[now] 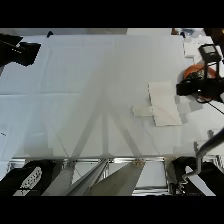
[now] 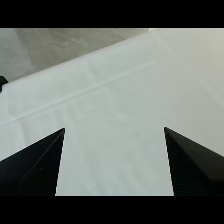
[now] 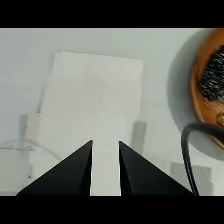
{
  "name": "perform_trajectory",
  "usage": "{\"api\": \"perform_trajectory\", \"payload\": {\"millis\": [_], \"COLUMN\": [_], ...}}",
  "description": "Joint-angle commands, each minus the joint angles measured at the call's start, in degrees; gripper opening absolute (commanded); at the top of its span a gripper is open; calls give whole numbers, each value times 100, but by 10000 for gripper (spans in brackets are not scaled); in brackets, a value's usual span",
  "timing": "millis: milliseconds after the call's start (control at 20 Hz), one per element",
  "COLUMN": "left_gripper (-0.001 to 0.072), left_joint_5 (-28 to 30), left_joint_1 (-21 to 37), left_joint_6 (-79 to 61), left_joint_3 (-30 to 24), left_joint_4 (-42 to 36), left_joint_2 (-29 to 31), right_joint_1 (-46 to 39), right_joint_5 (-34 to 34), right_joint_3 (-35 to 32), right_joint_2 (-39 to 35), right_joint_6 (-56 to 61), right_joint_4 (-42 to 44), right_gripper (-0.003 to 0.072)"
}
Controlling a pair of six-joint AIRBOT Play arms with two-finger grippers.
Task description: Fold the box and place the chain.
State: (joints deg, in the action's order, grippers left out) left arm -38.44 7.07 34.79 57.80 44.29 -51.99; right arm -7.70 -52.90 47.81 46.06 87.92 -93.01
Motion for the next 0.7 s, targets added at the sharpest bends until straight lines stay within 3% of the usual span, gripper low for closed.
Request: {"api": "perform_trajectory", "payload": {"millis": [0, 50, 200, 650], "left_gripper": [697, 697, 697, 697], "left_joint_5": [0, 0, 0, 0], "left_joint_1": [-2, -2, -2, -2], "left_joint_6": [0, 0, -2, -2], "left_joint_3": [0, 0, 0, 0], "left_joint_4": [0, 0, 0, -4], "left_joint_2": [4, 2, 2, 4], "right_joint_1": [-1043, -1364, -2065, -2345], "right_joint_5": [-636, -857, -1932, -3029], "right_joint_3": [212, 245, 498, 1604], "right_joint_2": [44, 116, 693, 2962], "right_joint_6": [-144, -372, -1088, -1499], "right_joint_4": [-278, -278, -267, -26], "right_gripper": [206, 245, 254, 259]}}
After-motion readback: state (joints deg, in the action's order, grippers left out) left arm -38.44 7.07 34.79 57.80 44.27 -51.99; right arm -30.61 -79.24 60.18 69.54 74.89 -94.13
